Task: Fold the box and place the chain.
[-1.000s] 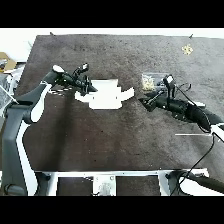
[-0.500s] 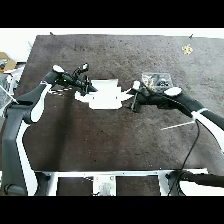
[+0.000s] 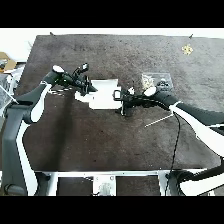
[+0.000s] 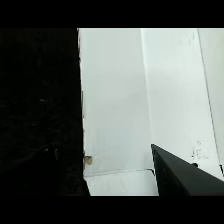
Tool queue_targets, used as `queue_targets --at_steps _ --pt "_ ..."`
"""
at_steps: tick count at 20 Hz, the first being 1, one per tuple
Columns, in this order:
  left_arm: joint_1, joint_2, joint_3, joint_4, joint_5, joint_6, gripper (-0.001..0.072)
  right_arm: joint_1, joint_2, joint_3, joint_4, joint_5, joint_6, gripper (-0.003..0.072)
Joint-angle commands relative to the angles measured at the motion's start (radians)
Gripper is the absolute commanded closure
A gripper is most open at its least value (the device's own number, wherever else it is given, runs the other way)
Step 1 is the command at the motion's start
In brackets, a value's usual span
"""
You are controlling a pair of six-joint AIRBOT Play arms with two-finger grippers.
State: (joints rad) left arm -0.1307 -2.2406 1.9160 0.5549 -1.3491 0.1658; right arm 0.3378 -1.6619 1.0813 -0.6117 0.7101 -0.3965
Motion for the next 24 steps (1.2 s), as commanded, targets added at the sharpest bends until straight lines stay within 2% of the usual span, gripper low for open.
queue_targets --at_steps 1,3,9,17,24 --pt "0.000 0.000 0.001 -0.002 0.000 0.000 0.0696 0.015 -0.022 0.013 -0.029 -0.090 0.016 0.0033" --pt "0.000 0.000 0.001 -0.002 0.000 0.000 0.0696 0.010 -0.022 0.020 -0.028 -0.140 0.016 0.0033" --pt "0.000 0.000 0.001 -0.002 0.000 0.000 0.0696 -0.046 -0.021 0.098 -0.028 0.004 0.087 0.0033" --pt "0.000 0.000 0.001 -0.003 0.000 0.000 0.0696 -0.097 -0.024 0.179 -0.018 0.017 0.105 0.0033" --pt "0.000 0.000 0.001 -0.003 -0.001 0.000 0.0696 -0.141 -0.141 0.340 0.027 0.185 0.106 0.0012"
